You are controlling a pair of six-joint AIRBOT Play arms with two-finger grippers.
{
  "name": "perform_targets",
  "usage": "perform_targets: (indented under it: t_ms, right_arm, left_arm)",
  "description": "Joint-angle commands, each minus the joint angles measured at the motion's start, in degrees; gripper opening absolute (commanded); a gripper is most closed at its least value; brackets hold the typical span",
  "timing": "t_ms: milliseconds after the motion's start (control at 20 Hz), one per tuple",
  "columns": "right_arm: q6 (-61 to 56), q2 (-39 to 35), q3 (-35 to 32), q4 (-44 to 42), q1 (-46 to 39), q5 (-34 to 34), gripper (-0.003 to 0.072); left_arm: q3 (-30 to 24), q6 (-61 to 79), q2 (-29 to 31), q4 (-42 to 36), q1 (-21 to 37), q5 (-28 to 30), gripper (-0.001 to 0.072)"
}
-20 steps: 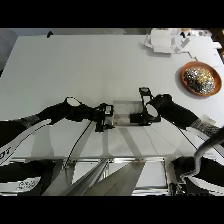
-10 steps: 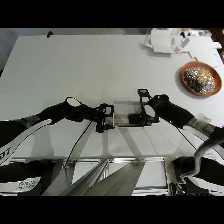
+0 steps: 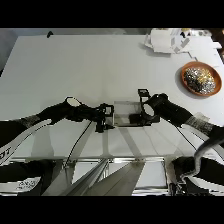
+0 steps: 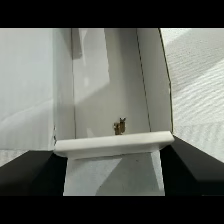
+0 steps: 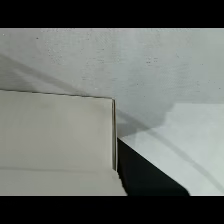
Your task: Fold the box and place the chain.
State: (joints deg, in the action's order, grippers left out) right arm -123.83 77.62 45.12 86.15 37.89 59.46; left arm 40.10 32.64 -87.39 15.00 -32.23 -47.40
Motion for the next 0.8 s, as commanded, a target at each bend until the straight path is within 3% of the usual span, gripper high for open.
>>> perform_targets:
  t_ms: [0, 50, 200, 400, 500, 700, 750]
  right_arm:
    - [0.02, -0.35, -0.02, -0.48, 0.02, -0.04, 0.029]
    - [0.63, -0.83, -0.02, -0.46, 0.0, 0.0, 0.0327]
    - [0.87, -2.45, -0.02, -0.42, 0.0, 0.13, 0.0314]
    - [0.87, -2.62, -0.02, -0.42, 0.0, 0.15, 0.0148]
    - [1.03, -2.62, -0.02, -0.42, 0.0, 0.17, 0.0029]
    - [1.33, -2.62, -0.02, 0.28, 0.0, 0.7, 0.0024]
    - [1.33, -2.62, -0.02, 0.52, 0.0, 1.25, 0.0098]
  left_arm:
    - [0.04, -0.11, 0.04, 0.0, 0.0, 0.04, 0.0014]
    - [0.04, -0.09, 0.04, 0.0, 0.0, 0.04, 0.0014]
    - [0.04, -0.09, 0.04, 0.0, 0.0, 0.04, 0.0014]
    - [0.04, -0.09, 0.04, 0.0, 0.0, 0.04, 0.0014]
    - [0.04, -0.09, 0.04, 0.0, 0.0, 0.04, 0.0014]
    - [0.04, -0.09, 0.04, 0.0, 0.0, 0.04, 0.0014]
    - [0.04, -0.09, 0.04, 0.0, 0.0, 0.04, 0.0014]
